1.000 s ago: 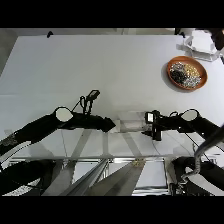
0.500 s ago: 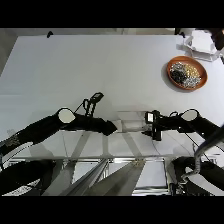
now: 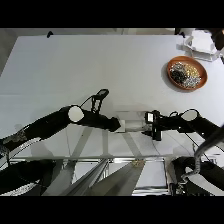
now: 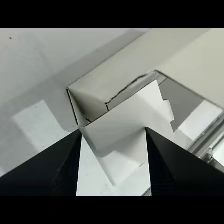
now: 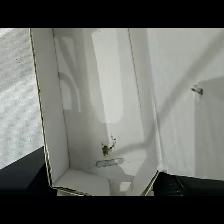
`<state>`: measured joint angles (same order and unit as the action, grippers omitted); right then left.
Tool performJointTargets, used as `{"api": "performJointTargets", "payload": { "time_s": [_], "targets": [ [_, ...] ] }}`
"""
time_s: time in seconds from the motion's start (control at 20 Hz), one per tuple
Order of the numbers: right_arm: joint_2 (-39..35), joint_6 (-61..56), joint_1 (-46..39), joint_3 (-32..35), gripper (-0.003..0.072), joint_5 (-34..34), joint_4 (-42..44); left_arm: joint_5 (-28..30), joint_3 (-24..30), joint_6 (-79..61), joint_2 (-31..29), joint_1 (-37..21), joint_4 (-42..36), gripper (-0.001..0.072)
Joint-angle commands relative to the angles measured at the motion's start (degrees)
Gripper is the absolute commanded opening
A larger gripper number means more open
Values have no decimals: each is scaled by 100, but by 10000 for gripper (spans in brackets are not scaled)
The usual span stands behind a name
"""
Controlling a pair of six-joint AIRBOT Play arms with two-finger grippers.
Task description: Fold the box and place the chain.
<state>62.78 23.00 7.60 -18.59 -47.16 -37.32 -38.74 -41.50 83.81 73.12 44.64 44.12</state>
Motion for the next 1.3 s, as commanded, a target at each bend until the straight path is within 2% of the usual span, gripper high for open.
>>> {"api": "performJointTargets", "payload": {
  "time_s": [0.0,0.3,0.7,0.85,1.1,1.15,1.25],
  "targets": [
    [-4,0,2,2,320,0,2,-306,-426,1222,170,184,1108,441],
    [-4,0,2,2,320,0,2,-739,-1069,1987,599,426,1635,441],
    [-4,-2,2,2,320,-2,2,-1222,-1469,2988,949,662,2455,439],
    [-4,0,2,2,320,0,2,-1550,-1834,3287,1169,752,2614,438],
    [-4,0,2,2,320,0,2,-2330,-2675,3523,1873,966,2673,431],
    [-4,0,2,2,320,0,2,-2367,-2758,3639,1963,1003,2717,426],
    [-4,0,2,2,320,0,2,-2352,-2771,3882,1998,1040,2863,348]
  ]
}}
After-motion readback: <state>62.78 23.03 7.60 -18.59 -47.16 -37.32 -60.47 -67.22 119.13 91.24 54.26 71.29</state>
